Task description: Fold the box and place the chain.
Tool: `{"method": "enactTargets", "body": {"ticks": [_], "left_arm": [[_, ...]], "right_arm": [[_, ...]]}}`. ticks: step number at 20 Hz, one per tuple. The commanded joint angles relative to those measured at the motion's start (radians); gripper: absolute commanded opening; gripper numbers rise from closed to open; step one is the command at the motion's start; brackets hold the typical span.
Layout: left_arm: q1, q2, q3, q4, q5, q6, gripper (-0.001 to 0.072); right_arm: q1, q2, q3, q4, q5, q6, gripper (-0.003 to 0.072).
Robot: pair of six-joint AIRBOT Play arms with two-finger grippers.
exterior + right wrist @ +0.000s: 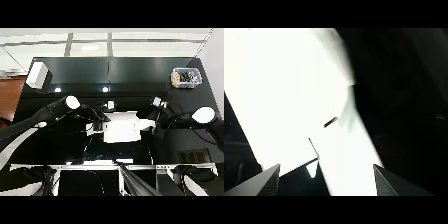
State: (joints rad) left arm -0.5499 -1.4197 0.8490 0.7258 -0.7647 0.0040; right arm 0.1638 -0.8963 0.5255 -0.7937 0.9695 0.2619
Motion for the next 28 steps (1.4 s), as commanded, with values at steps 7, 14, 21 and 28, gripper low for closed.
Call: {"method": "enactTargets", "body": {"ticks": [7,14,21,28], "left_arm": [[-0.008,-0.040,0.000,-0.001,0.021,0.014,0.0032],[-0.008,-0.063,0.000,-0.002,0.017,0.014,0.0032],[-0.008,-0.064,0.000,-0.002,-0.006,0.015,0.0032],[-0.008,-0.064,0.000,-0.005,-0.013,0.015,0.0032]], "right_arm": [[0.106,0.000,-0.106,-0.031,-0.077,-0.155,0.0664],[0.178,0.000,-0.106,-0.138,-0.129,-0.198,0.0664],[0.242,-0.023,-0.119,-0.039,-0.168,-0.218,0.0663],[0.318,-0.061,-0.121,0.151,-0.341,-0.233,0.0663]]}}
